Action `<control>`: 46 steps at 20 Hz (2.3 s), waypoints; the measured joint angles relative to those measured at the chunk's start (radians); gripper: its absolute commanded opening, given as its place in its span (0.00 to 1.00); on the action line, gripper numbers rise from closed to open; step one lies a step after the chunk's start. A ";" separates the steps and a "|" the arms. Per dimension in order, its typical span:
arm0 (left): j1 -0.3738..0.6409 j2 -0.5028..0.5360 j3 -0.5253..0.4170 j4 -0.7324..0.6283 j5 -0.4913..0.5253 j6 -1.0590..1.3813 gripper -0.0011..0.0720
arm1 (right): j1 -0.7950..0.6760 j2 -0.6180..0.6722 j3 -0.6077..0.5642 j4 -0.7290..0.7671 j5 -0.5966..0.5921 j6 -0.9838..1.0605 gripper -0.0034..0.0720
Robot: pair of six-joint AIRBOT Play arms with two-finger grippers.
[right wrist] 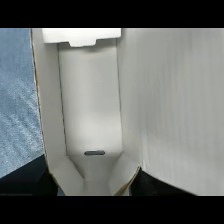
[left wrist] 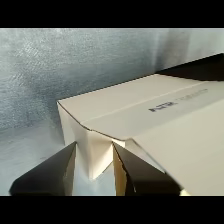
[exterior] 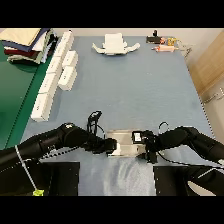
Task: Fold the box.
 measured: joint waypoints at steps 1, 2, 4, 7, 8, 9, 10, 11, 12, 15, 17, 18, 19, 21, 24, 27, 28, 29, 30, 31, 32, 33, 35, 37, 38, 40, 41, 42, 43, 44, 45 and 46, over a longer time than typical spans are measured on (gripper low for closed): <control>-0.013 -0.016 0.019 0.042 -0.015 -0.045 0.50 | 0.000 0.000 0.000 0.000 0.000 0.000 0.74; -0.024 -0.028 0.039 0.085 -0.034 -0.090 0.50 | 0.000 0.000 0.000 0.000 0.000 0.000 0.74; -0.039 -0.049 0.082 0.176 -0.077 -0.172 0.50 | 0.000 0.000 0.000 0.000 0.000 0.000 0.74; -0.055 -0.086 0.139 0.269 -0.144 -0.248 0.50 | 0.000 0.000 0.000 0.000 0.000 0.000 0.74; -0.061 -0.101 0.157 0.292 -0.162 -0.267 0.50 | 0.000 0.000 0.000 0.000 0.000 0.000 0.74; -0.069 -0.119 0.176 0.317 -0.182 -0.289 0.50 | 0.000 0.000 0.000 0.000 0.000 0.000 0.74; -0.077 -0.137 0.193 0.340 -0.205 -0.308 0.50 | 0.000 0.000 0.000 0.000 0.000 0.000 0.74; -0.088 -0.158 0.211 0.361 -0.228 -0.326 0.50 | 0.000 0.000 0.000 0.000 0.001 0.000 0.74; -0.097 -0.176 0.225 0.377 -0.249 -0.342 0.50 | 0.000 0.000 0.000 0.000 0.001 0.000 0.74; -0.122 -0.226 0.257 0.409 -0.293 -0.382 0.50 | 0.000 0.000 0.000 0.000 0.001 0.000 0.74; -0.132 -0.251 0.272 0.420 -0.306 -0.405 0.50 | 0.000 0.000 0.000 0.000 0.001 0.000 0.74; -0.136 -0.261 0.280 0.424 -0.313 -0.415 0.50 | 0.000 0.000 0.000 0.000 0.001 0.000 0.74; -0.138 -0.269 0.286 0.428 -0.319 -0.421 0.50 | 0.000 0.000 0.000 0.000 0.001 0.000 0.74; -0.143 -0.281 0.300 0.437 -0.327 -0.430 0.50 | 0.000 0.000 0.000 0.000 0.001 0.000 0.74; -0.147 -0.303 0.322 0.444 -0.341 -0.438 0.50 | 0.000 0.000 0.000 0.000 0.001 0.000 0.74; -0.150 -0.333 0.344 0.449 -0.359 -0.441 0.50 | 0.000 0.000 0.000 0.000 0.001 0.000 0.74; -0.153 -0.343 0.351 0.452 -0.370 -0.442 0.50 | 0.000 0.000 0.000 0.000 0.001 0.000 0.74; -0.157 -0.352 0.355 0.456 -0.378 -0.442 0.37 | 0.000 0.000 0.000 0.000 0.001 0.000 0.74; -0.162 -0.360 0.358 0.458 -0.383 -0.443 0.16 | 0.000 0.000 0.000 0.000 0.001 0.000 0.74; -0.167 -0.367 0.360 0.460 -0.388 -0.445 0.04 | 0.000 0.000 0.000 0.000 0.001 0.000 0.74; -0.170 -0.370 0.362 0.465 -0.392 -0.455 0.04 | 0.000 0.000 0.000 0.000 0.001 0.000 0.74; -0.174 -0.373 0.363 0.470 -0.391 -0.453 0.03 | 0.000 0.000 0.000 0.000 0.001 0.000 0.74; -0.181 -0.378 0.365 0.473 -0.386 -0.455 0.03 | 0.000 0.000 0.000 0.000 0.001 0.000 0.74; -0.185 -0.379 0.365 0.475 -0.382 -0.463 0.04 | 0.000 0.000 0.000 0.000 0.001 0.000 0.74; -0.186 -0.380 0.365 0.475 -0.381 -0.465 0.04 | 0.000 0.000 0.000 0.000 0.001 0.000 0.74; -0.187 -0.381 0.365 0.473 -0.377 -0.467 0.46 | 0.000 0.000 0.000 0.000 0.001 0.000 0.74; -0.188 -0.388 0.364 0.467 -0.354 -0.465 0.83 | 0.000 0.000 0.000 0.000 0.001 0.000 0.74; -0.188 -0.385 0.365 0.449 -0.349 -0.465 0.83 | 0.000 0.000 0.000 0.000 0.001 0.000 0.74; -0.189 -0.385 0.366 0.449 -0.349 -0.467 0.83 | 0.000 0.000 0.000 0.000 0.001 0.000 0.74; -0.188 -0.385 0.365 0.450 -0.354 -0.469 0.83 | 0.000 0.000 0.000 0.000 0.001 0.000 0.74; -0.188 -0.383 0.365 0.450 -0.353 -0.471 0.83 | 0.000 0.000 0.000 0.000 0.001 0.000 0.74; -0.188 -0.385 0.365 0.448 -0.354 -0.472 0.83 | 0.000 0.000 0.000 0.000 0.001 0.000 0.74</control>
